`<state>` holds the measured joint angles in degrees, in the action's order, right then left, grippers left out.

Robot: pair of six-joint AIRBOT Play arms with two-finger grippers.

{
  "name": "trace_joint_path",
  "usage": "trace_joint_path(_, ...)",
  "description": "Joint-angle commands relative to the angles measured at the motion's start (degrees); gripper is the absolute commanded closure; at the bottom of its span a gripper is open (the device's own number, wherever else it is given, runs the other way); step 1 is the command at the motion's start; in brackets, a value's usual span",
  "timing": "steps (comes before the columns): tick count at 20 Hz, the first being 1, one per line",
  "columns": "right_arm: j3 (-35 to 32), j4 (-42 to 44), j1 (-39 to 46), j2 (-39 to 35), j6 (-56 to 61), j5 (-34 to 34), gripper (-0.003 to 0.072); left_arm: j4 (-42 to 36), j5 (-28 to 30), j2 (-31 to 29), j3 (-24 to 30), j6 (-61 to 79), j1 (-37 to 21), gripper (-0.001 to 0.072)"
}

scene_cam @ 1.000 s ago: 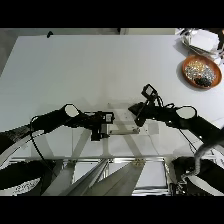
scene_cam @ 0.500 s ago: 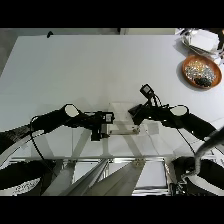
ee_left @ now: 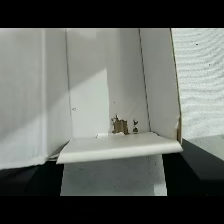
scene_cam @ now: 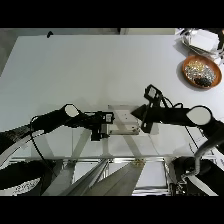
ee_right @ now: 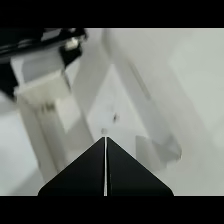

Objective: Fold the box and place the chain.

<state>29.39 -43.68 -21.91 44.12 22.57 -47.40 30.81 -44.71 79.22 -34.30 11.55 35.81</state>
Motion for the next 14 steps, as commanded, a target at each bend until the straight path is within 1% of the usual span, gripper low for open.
trace_joint_path(1,0.6,-24.2,0.0,-7.9,3.9,-12.5,0.068,0.0,-0.1,0.0,0.0,0.0,0.0,0.0454)
trace_joint_path(2,0.2,-25.8,0.0,-7.7,3.6,-13.5,0.0629,0.0,-0.1,0.0,0.0,0.0,0.0,0.0454)
trace_joint_path(3,-0.9,-26.0,0.0,-7.2,1.3,-12.5,0.0389,0.0,-0.1,0.0,0.0,0.0,0.0,0.0454)
trace_joint_path(4,-2.4,-25.9,0.0,-6.5,-2.3,-9.9,0.0175,0.0,-0.1,0.0,0.0,0.0,0.0,0.0454)
trace_joint_path(5,-3.9,-25.6,0.0,-5.8,-5.8,-7.9,0.0138,0.0,-0.1,0.0,0.0,0.0,0.0,0.0454)
trace_joint_path(6,-5.3,-25.2,0.0,-4.7,-9.7,-6.4,0.0143,0.0,-0.1,0.0,0.0,0.0,0.0,0.0453)
trace_joint_path(7,-6.4,-24.5,-0.1,-3.5,-12.9,-5.4,0.0166,0.0,-0.1,0.0,0.0,0.0,0.0,0.0454)
trace_joint_path(8,-7.4,-23.6,-0.5,-2.1,-15.5,-3.8,0.0202,0.0,-0.1,0.0,0.0,0.0,0.0,0.0454)
trace_joint_path(9,-7.9,-22.9,-1.2,-1.0,-17.0,-2.0,0.0278,0.0,-0.1,0.0,0.0,0.0,0.0,0.0453)
trace_joint_path(10,-8.1,-21.8,-2.2,0.4,-18.1,0.2,0.0304,0.0,-0.1,0.0,0.0,0.0,0.0,0.0454)
trace_joint_path(12,-8.1,-19.1,-4.3,3.3,-18.7,4.1,0.0304,0.0,-0.1,0.0,0.0,0.0,0.0,0.0453)
trace_joint_path(14,-8.1,-17.2,-5.9,6.5,-19.5,6.1,0.0304,0.0,-0.1,0.0,0.0,0.0,0.0,0.0454)
